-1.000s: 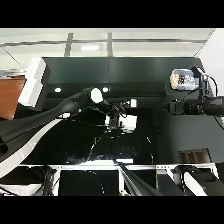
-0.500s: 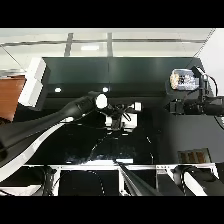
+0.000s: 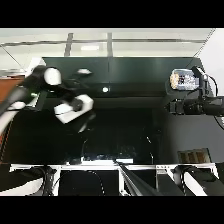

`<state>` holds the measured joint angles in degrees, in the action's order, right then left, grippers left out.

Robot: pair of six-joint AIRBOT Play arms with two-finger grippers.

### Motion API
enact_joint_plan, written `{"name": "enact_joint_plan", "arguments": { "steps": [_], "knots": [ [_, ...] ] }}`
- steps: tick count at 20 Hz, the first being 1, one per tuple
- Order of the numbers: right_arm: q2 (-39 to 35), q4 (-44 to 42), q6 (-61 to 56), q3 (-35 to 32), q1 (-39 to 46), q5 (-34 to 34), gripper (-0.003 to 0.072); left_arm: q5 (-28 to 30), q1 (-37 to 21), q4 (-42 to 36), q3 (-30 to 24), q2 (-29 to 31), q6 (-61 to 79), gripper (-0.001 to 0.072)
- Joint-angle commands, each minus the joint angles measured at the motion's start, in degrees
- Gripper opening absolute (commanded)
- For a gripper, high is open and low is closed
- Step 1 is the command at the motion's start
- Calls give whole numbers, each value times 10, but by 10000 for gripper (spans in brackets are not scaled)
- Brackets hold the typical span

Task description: Fold the box and place the chain.

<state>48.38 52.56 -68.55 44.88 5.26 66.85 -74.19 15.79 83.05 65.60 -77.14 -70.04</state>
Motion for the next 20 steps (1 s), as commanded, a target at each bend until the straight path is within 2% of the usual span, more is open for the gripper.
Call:
{"name": "enact_joint_plan", "arguments": {
  "steps": [1, 3, 5, 8, 10, 12, 15, 18, 20],
  "knots": [
    [0, 0, 0, 0, 0, -1, 17, -101, -174, 17, -60, 53, -114, 291],
    [0, 0, 0, 0, 0, -1, 17, -99, -263, 24, -105, 78, -107, 291],
    [0, 0, 0, 0, 0, -1, 17, -86, -346, 24, -125, 95, -83, 293],
    [0, 0, 0, 0, 0, -2, 17, -2, -453, 17, -143, 132, -62, 293],
    [0, 0, 0, 0, 0, -9, 17, 54, -501, -13, -167, 155, 4, 293],
    [0, 0, 0, 0, 0, -23, 17, 93, -529, -57, -194, 166, 101, 293],
    [0, 0, -7, 0, 0, -22, 17, 142, -530, -100, -214, 167, 229, 294],
    [0, 0, -14, 0, 0, -11, 17, 226, -531, -102, -219, 159, 251, 293],
    [0, -1, -21, 0, 0, -11, 17, 249, -530, -104, -218, 143, 268, 293]
  ]
}}
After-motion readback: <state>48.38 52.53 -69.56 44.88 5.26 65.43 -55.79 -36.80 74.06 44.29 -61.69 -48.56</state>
